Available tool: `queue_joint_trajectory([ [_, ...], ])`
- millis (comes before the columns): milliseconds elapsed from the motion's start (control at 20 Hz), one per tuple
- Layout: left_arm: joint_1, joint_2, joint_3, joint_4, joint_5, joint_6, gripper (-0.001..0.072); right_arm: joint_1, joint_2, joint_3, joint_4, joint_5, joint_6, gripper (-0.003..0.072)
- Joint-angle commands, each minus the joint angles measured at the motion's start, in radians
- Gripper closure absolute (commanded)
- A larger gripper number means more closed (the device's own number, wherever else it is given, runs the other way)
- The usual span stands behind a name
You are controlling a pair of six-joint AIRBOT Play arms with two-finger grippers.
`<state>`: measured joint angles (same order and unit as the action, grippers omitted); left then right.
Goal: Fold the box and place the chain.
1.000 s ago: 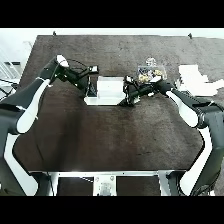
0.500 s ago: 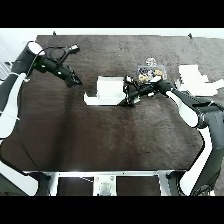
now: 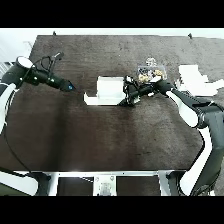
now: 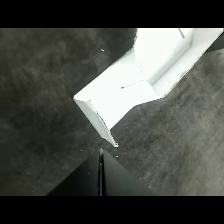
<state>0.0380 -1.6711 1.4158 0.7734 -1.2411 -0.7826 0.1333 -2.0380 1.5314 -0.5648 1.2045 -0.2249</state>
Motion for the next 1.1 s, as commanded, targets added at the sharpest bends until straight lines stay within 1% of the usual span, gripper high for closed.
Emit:
queue_joint_trajectory([
  [0,0.008,0.008,-0.108,-0.027,0.092,-0.073,0.0694,0.000,0.000,0.001,0.000,0.000,0.000,0.0155],
  [100,0.007,0.005,-0.132,-0.037,0.107,-0.106,0.0693,0.000,0.000,0.001,0.000,0.000,0.000,0.0155],
  [400,0.006,-0.003,-0.132,-0.046,0.124,-0.267,0.0693,0.000,0.000,0.001,0.000,0.000,0.000,0.0155],
  [500,0.003,-0.026,-0.133,-0.059,0.123,-0.296,0.0693,0.000,0.000,0.001,0.000,0.000,0.000,0.0155],
  [600,-0.023,-0.051,-0.133,-0.074,0.124,-0.302,0.0692,0.000,0.000,0.001,0.000,0.000,0.000,0.0155],
  [750,-0.067,-0.084,-0.133,-0.079,0.166,-0.321,0.0691,0.000,0.000,0.001,0.000,0.000,0.000,0.0155],
  [1050,-0.071,-0.128,-0.133,-0.102,0.195,-0.363,0.0690,0.000,0.000,0.001,0.000,0.000,0.000,0.0155],
])
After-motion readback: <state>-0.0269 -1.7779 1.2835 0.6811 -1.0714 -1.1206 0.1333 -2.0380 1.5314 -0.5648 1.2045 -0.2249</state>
